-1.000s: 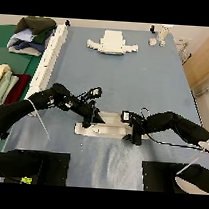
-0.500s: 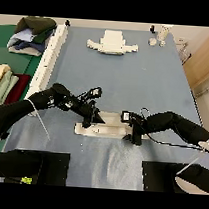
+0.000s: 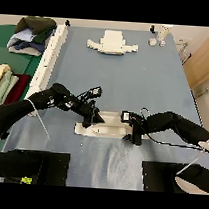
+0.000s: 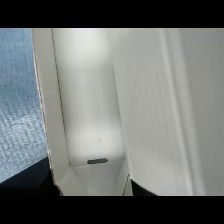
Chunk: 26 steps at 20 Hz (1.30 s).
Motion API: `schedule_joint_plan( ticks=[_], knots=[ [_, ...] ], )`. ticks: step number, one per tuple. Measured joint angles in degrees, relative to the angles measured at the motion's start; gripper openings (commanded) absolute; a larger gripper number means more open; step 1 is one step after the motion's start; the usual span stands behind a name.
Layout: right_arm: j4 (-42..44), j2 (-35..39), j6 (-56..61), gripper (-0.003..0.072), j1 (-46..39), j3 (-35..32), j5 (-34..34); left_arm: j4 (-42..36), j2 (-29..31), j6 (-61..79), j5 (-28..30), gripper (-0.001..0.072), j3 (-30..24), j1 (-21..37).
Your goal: Fold the box.
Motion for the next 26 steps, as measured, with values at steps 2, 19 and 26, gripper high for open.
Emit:
schedule_joint_plan(
  ticks=[2,19,26],
  knots=[
    [0.0,0.0,0.0,0.0472,0.0,0.0,0.0,-0.04,0.0,-0.09,0.55,0.0014,0.0,0.0],
    [0.0,0.0,0.0,0.0472,0.0,0.0,0.0,8.02,4.98,-18.32,-0.59,0.0231,0.83,3.21],
    [0.0,0.0,0.0,0.0472,0.0,0.0,0.0,21.27,13.79,-52.11,-11.26,0.0013,1.25,3.65]
  ],
)
